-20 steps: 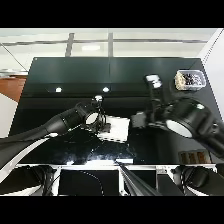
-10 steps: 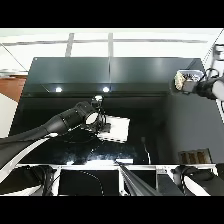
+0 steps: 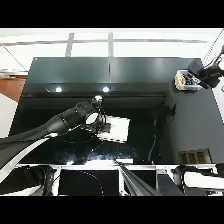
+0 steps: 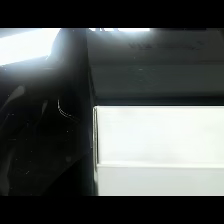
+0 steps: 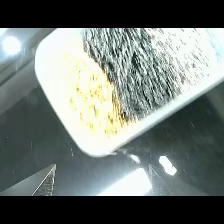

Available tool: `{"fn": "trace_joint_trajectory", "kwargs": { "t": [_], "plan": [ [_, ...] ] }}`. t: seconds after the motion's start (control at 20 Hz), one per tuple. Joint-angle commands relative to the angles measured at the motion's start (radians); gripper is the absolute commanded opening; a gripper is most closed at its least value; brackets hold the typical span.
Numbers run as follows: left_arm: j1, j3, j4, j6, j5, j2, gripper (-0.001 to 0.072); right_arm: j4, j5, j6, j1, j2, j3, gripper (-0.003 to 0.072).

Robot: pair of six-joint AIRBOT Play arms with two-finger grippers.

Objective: Fold the box and place the chain.

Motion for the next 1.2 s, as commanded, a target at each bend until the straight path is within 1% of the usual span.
{"fn": "trace_joint_trajectory", "kwargs": {
  "t": [0.0,0.15,0.2,0.3,0.65,0.7,0.75,0.8,0.85,0.9,1.0,1.15],
  "plan": [
    [0.0,0.0,0.0,0.0,0.0,0.0,0.0032,0.044,0.106,0.129,-0.024,-0.211,0.211,0.0642],
    [0.0,0.0,0.0,0.0,0.0,0.0,0.0032,0.109,0.121,0.223,-0.035,-0.309,0.302,0.0642],
    [0.0,0.0,0.0,0.0,0.0,0.0,0.0032,0.148,0.097,0.249,-0.041,-0.328,0.309,0.0588],
    [0.0,0.0,0.0,0.0,0.0,0.0,0.0032,0.217,0.054,0.279,-0.05,-0.353,0.309,0.0584],
    [0.0,0.0,0.0,0.0,0.002,0.0,0.0032,0.222,0.032,0.309,-0.051,-0.398,0.309,0.0583],
    [0.0,0.0,0.0,0.0,0.003,0.0,0.0032,0.229,0.031,0.304,-0.051,-0.402,0.309,0.0542],
    [0.0,0.0,0.0,0.0,0.003,0.0,0.0032,0.243,0.024,0.277,-0.051,-0.404,0.309,0.037],
    [0.0,0.0,0.001,0.0,0.003,0.0,0.0032,0.269,0.013,0.237,-0.051,-0.403,0.309,0.0248],
    [0.0,0.0,0.001,0.0,0.003,0.0,0.0032,0.307,0.014,0.182,-0.052,-0.403,0.309,0.0156],
    [0.0,0.0,0.0,0.0,0.003,0.0,0.0032,0.34,0.021,0.129,-0.056,-0.399,0.309,0.0041],
    [0.0,0.0,0.0,0.0,0.003,0.0,0.0032,0.351,0.048,0.084,-0.061,-0.375,0.309,0.004],
    [0.0,0.0,0.0,0.0,0.003,0.0,0.0032,0.353,0.071,0.022,-0.086,-0.301,0.309,0.0038]
  ]
}}
